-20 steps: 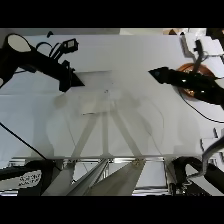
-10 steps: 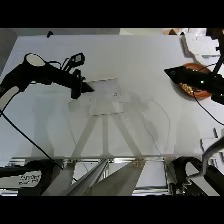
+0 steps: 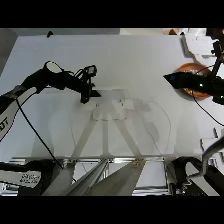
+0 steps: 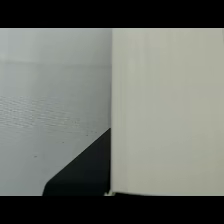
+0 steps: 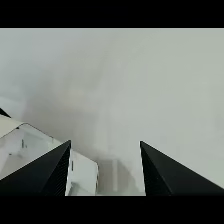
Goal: Fold the box and place the chain.
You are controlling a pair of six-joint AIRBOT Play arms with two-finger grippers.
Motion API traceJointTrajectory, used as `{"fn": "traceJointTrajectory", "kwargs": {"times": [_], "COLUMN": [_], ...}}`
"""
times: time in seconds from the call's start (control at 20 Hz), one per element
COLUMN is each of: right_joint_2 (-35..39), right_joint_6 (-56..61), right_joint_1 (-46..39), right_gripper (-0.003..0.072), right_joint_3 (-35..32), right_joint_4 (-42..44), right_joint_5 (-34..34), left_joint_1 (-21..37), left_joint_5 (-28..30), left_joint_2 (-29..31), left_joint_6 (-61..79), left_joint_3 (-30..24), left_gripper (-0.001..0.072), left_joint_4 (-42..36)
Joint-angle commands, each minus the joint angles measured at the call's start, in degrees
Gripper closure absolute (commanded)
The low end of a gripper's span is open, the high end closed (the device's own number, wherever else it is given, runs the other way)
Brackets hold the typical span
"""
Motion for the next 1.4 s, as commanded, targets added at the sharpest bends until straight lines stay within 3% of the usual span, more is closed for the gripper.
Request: {"fn": "traceJointTrajectory", "kwargs": {"times": [0.0,0.8,1.0,1.1,1.2,1.25,1.35], "right_joint_2": [0.04,0.07,0.39,0.39,0.39,0.42,0.74], "right_joint_6": [0.02,-0.02,-2.78,-9.4,-17.73,-22.21,-28.87], "right_joint_1": [-0.04,-0.02,-0.02,-0.02,-0.02,0.31,2.47], "right_gripper": [0.0234,0.0234,0.0231,0.0216,0.0136,0.0135,0.0124], "right_joint_3": [0.07,0.07,0.07,0.07,0.07,0.07,0.07], "right_joint_4": [-0.59,-0.37,0.37,2.75,5.22,6.05,6.05], "right_joint_5": [0.13,0.9,7.58,13.35,19.96,22.8,22.62], "left_joint_1": [-0.48,-0.5,-0.5,-0.5,-0.5,-0.5,-0.5], "left_joint_5": [0.7,2.03,2.03,2.03,2.03,2.03,2.01], "left_joint_2": [-2.67,-3.76,-3.76,-3.76,-3.76,-3.76,-3.76], "left_joint_6": [0.98,5.7,5.7,5.7,5.7,5.7,5.7], "left_joint_3": [-0.02,-0.02,-0.02,-0.02,-0.02,-0.02,-0.02], "left_gripper": [0.0704,0.0697,0.0697,0.0697,0.0697,0.0697,0.0697], "left_joint_4": [0.02,0.02,0.02,0.02,0.02,0.02,0.02]}}
